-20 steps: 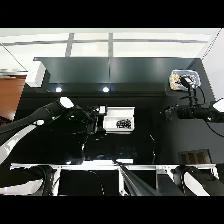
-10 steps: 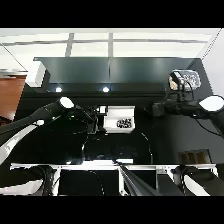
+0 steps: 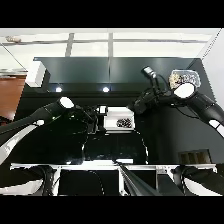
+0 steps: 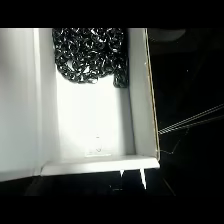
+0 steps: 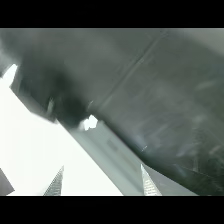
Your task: Fold the box and place the chain.
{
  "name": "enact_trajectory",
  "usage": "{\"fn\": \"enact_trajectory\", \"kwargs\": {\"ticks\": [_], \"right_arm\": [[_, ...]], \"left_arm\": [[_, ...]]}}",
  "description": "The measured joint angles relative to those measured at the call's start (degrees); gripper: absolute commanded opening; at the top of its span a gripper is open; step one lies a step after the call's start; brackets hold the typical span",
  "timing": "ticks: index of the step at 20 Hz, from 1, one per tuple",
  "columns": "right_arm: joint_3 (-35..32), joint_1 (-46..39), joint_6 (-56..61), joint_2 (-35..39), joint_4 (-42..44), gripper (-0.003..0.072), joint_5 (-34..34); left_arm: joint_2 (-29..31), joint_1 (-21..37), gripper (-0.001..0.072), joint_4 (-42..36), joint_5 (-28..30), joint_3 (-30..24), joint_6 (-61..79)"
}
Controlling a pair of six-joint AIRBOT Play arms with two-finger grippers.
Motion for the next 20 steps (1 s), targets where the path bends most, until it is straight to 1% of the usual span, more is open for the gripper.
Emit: {"fn": "enact_trajectory", "kwargs": {"ticks": [3, 6, 8, 15, 16, 19, 20], "right_arm": [[0.4, 0.4, -8.1, -0.7, -4.5, 0.0567, 8.7], [0.6, 1.3, -12.6, -0.9, -6.1, 0.0567, 11.5], [0.7, 2.7, -15.1, -0.9, -6.4, 0.0566, 11.7], [0.7, 6.9, -19.9, -0.9, -7.2, 0.0541, 7.3], [0.7, 7.0, -20.1, -0.9, -7.2, 0.0432, 7.0], [0.7, 7.3, -20.5, -0.9, -7.2, 0.0427, 6.4], [0.7, 7.4, -20.6, -0.9, -7.3, 0.0371, 6.4]], "left_arm": [[0.0, 0.0, 0.0368, 0.0, 0.1, 0.0, -0.2], [0.0, 0.0, 0.0368, 0.0, 0.1, 0.0, -0.1], [0.0, 0.0, 0.0369, 0.0, 0.1, 0.0, 0.0], [0.0, 0.0, 0.0368, 0.0, 0.1, 0.0, 0.0], [0.0, 0.0, 0.0368, 0.0, 0.0, 0.0, 0.0], [0.0, 0.0, 0.0368, 0.0, 0.0, 0.0, 0.0], [0.0, 0.0, 0.0368, 0.0, 0.0, 0.0, 0.0]]}}
